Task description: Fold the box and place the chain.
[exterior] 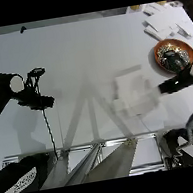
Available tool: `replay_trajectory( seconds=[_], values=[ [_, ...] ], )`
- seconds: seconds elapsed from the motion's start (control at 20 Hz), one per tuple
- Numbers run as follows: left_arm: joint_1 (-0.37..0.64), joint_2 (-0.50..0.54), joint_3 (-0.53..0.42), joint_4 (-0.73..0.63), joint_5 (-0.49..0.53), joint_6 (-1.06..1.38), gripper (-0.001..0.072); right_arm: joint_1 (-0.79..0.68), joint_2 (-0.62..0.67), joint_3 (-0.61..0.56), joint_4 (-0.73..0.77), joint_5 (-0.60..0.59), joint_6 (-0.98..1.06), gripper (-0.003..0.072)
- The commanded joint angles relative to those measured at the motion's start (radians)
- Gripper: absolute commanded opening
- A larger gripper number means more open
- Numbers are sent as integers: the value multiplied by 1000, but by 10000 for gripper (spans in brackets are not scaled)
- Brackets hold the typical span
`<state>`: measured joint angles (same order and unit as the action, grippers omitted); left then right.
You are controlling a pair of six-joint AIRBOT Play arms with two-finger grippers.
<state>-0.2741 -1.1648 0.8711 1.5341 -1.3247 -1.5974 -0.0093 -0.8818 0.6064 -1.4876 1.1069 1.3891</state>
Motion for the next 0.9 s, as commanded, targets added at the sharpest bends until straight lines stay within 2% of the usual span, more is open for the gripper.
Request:
replay_trajectory(
  seconds=[0.0,0.1,0.3,0.35,0.4,0.45,0.5,0.65,0.75,0.85],
  values=[
    [1,1,0,0,1,0,8,233,176,-180,232,-246,103,16],
    [0,1,0,0,8,0,8,364,205,-225,218,-319,187,16],
    [0,0,-1,-8,144,4,9,542,202,-228,127,-386,303,17],
    [0,0,-1,-8,163,15,77,560,202,-228,117,-396,320,17],
    [0,-2,-1,-35,173,87,346,565,202,-228,117,-396,320,17],
    [2,-10,-1,-111,190,206,550,565,202,-228,119,-391,320,17],
    [2,-19,-2,-220,203,356,575,565,202,-228,118,-389,320,17],
    [2,-81,-2,-621,203,807,574,565,202,-228,119,-389,320,17],
    [2,-150,-2,-814,197,970,575,565,202,-228,119,-389,320,17],
    [2,-224,-2,-937,166,1057,575,565,202,-228,119,-389,320,17]
  ],
)
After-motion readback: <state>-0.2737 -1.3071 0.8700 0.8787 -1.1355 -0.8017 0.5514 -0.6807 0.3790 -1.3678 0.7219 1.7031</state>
